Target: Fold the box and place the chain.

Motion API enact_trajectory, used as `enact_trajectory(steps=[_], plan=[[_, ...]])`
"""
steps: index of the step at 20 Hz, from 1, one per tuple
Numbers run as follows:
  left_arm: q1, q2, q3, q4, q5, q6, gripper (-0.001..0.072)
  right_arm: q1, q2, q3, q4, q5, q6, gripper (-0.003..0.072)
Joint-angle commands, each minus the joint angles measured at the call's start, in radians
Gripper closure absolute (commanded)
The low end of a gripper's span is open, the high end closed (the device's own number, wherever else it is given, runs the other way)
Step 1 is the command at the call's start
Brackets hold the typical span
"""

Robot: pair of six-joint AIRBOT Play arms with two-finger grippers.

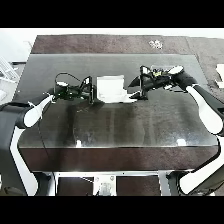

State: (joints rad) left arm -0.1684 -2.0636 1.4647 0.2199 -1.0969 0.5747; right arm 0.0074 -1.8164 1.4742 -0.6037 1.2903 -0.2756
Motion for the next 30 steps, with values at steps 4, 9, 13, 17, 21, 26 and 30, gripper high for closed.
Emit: enact_trajectory(steps=[4, 9, 13, 17, 21, 26, 30], plan=[[0.000, 0.000, 0.000, 0.004, -0.015, 0.002, 0.0239, 0.018, 0.047, 0.001, 0.150, 0.148, 0.014, 0.0671], [0.000, 0.000, 0.000, 0.004, -0.022, -0.010, 0.0239, 0.103, 0.045, 0.001, 0.184, -0.035, 0.014, 0.0679], [0.000, 0.000, 0.000, 0.005, -0.022, -0.023, 0.0239, 0.128, 0.029, 0.001, 0.185, -0.236, 0.003, 0.0681], [0.000, 0.000, 0.000, 0.005, -0.021, -0.024, 0.0239, 0.122, -0.008, 0.001, 0.181, -0.309, 0.003, 0.0681], [0.000, 0.000, 0.000, 0.005, -0.021, -0.024, 0.0239, 0.109, -0.058, 0.001, 0.181, -0.368, 0.003, 0.0682], [0.000, 0.000, 0.000, 0.005, -0.022, -0.024, 0.0239, 0.103, -0.106, 0.000, 0.161, -0.348, 0.006, 0.0682], [0.000, 0.000, 0.000, 0.005, -0.022, -0.025, 0.0239, 0.103, -0.088, 0.002, 0.158, -0.297, 0.002, 0.0681]])
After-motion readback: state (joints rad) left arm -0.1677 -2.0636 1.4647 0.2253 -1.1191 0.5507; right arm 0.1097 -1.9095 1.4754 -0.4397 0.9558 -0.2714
